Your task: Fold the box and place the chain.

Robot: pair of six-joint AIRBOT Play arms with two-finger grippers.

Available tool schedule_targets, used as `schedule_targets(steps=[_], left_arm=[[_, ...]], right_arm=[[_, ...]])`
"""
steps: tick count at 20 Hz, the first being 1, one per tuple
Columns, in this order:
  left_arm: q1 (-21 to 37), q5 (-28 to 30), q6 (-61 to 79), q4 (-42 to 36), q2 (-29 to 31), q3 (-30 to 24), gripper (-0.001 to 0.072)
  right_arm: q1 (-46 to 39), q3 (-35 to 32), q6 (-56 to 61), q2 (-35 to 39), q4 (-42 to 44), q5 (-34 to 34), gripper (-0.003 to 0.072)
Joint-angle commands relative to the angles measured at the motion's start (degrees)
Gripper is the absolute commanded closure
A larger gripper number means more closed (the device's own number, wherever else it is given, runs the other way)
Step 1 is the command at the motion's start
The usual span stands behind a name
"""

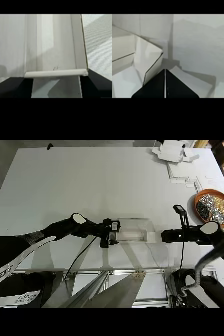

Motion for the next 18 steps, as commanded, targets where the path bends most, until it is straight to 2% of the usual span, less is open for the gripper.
schedule_targets(steps=[1,3,5,6,10,18], left_arm=[[-0.02,0.02,0.02,0.02,0.0,0.02,0.039],[-0.02,0.02,0.02,0.02,0.0,0.02,0.039],[-0.02,0.02,0.02,0.0,0.0,0.02,0.039],[-0.02,0.02,0.0,0.02,0.0,0.02,0.039],[-0.02,0.02,0.02,0.02,0.0,0.02,0.039],[-0.02,0.02,0.0,0.02,0.0,0.02,0.039]], right_arm=[[5.53,-0.22,-0.24,-0.22,0.79,-1.25,0.0663],[6.25,-0.17,0.02,0.2,0.85,-0.63,0.0555],[6.25,-0.17,0.39,1.97,0.85,-0.02,0.0544],[6.25,-0.17,1.01,3.19,1.07,0.15,0.0494],[6.25,-0.17,3.65,6.45,4.09,1.6,0.0419],[6.25,0.46,4.98,6.43,7.06,3.54,0.0392]])
